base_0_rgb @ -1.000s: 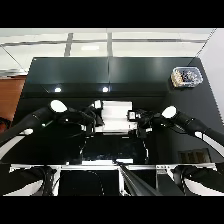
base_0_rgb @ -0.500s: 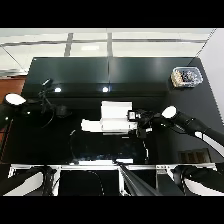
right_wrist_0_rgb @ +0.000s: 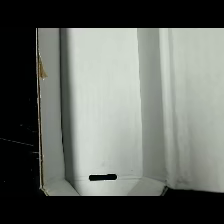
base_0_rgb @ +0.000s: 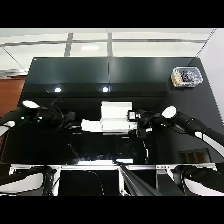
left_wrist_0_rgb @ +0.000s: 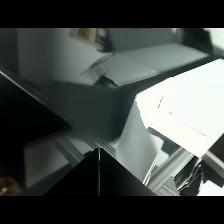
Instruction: Fold the box and place the chain.
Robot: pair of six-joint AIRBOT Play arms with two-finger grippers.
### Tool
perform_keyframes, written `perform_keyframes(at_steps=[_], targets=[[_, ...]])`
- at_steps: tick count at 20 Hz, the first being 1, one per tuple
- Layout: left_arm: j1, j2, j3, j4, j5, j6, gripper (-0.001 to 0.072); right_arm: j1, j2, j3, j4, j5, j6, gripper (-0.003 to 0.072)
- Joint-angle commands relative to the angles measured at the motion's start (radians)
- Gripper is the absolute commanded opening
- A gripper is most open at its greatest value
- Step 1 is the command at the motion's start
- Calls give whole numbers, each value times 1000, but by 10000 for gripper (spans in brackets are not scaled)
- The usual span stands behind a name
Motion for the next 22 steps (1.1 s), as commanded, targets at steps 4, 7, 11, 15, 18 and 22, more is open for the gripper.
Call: perform_keyframes(at_steps=[4,7,11,15,18,22], targets=[[-163,-19,-3,-65,42,22,30,1,-1,0,0,0,0,232],[-161,-20,-1,-141,-5,117,30,1,-1,0,0,0,0,232],[-161,-19,16,-188,-35,183,530,1,-1,0,0,0,0,232],[-163,-19,43,-236,-63,183,651,1,-1,0,0,0,0,232],[-181,-19,60,-247,-68,176,640,1,-1,0,0,0,0,232],[-234,-19,99,-246,-64,170,506,1,-1,0,0,0,0,232]])
